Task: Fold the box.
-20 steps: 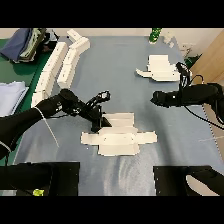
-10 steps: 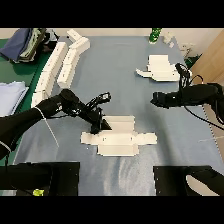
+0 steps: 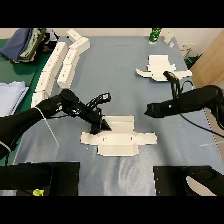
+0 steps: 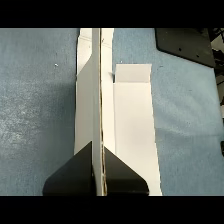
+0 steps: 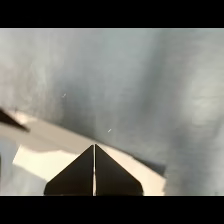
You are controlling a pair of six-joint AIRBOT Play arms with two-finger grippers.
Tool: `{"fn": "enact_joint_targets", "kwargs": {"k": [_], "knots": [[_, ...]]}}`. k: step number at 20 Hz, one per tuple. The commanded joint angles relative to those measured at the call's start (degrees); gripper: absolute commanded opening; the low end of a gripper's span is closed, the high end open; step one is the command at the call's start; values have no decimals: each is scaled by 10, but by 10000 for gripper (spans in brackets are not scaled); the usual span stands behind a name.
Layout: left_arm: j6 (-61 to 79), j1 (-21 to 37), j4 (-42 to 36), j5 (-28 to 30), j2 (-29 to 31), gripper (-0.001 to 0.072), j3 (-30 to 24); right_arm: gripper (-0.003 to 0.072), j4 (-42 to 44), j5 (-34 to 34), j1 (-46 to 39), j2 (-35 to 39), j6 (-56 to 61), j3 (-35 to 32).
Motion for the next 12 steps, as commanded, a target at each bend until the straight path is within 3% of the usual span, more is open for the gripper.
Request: {"fn": "enact_joint_targets", "kwargs": {"k": [1, 5, 8, 9, 11, 12], "knots": [[-2, 0, 1, 1, 0, 14, 0, 3, -5, -12, 98, 49, -2, -36], [-2, 0, 1, 1, 0, 15, 0, 2, -61, 22, 269, 98, 23, -127], [-2, 0, 1, 1, 0, 14, 0, 4, -157, 53, 413, 118, 22, -168], [-2, 0, 1, 1, 0, 14, 0, 61, -203, 63, 459, 113, 20, -174], [-2, 0, 1, 1, 0, 15, 0, 675, -307, 106, 525, 88, 19, -176], [-2, 0, 1, 1, 0, 15, 0, 719, -351, 130, 544, 71, 20, -176]]}}
